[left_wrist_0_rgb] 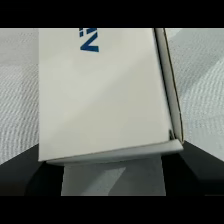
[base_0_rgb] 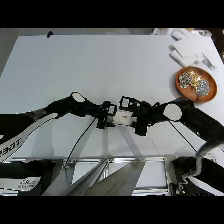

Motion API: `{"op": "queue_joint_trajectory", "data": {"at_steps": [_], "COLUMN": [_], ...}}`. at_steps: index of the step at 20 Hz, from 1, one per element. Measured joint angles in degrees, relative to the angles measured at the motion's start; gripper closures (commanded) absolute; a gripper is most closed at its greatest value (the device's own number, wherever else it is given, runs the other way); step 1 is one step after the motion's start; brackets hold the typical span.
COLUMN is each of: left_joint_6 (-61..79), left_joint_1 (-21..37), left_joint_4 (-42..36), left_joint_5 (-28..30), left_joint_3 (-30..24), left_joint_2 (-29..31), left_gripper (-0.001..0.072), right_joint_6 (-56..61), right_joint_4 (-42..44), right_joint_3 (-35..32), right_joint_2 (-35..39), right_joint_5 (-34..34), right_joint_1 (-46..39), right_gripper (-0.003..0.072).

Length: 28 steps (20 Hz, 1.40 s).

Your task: Fold the box and place the chain.

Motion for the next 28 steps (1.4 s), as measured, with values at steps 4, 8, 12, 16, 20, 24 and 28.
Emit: {"op": "queue_joint_trajectory", "data": {"at_steps": [4, 8, 12, 16, 20, 24, 28], "left_joint_6": [0.0, 0.0, 0.0, 0.0, 0.0, -0.1, -0.2], "left_joint_1": [0.0, 0.0, 0.0, 0.0, 0.0, 0.0, 0.0], "left_joint_4": [0.1, 0.1, 0.1, 0.2, 0.2, 0.1, 0.0], "left_joint_5": [0.0, 0.0, 0.0, 0.0, 0.0, 0.0, 0.1], "left_joint_3": [0.0, 0.0, 0.0, 0.0, 0.0, 0.0, 0.0], "left_joint_2": [0.0, 0.0, 0.0, 0.0, 0.0, 0.0, 0.0], "left_gripper": [0.0638, 0.0638, 0.0638, 0.0638, 0.0638, 0.0638, 0.0638], "right_joint_6": [-3.3, -4.7, -4.6, -4.2, -4.0, -3.0, -2.4], "right_joint_4": [4.7, 6.5, 7.1, 7.4, 7.4, 6.3, 6.3], "right_joint_3": [0.0, 0.0, 0.0, 0.0, 0.0, -0.6, -1.1], "right_joint_2": [1.1, 0.5, -2.0, -3.4, -3.8, -4.2, -5.8], "right_joint_5": [-0.9, -2.4, -1.5, -0.7, -0.3, -0.5, -1.0], "right_joint_1": [0.0, 0.0, 0.0, 0.0, 0.0, 0.0, 0.0], "right_gripper": [0.0674, 0.0672, 0.0673, 0.0673, 0.0673, 0.0673, 0.0672]}}
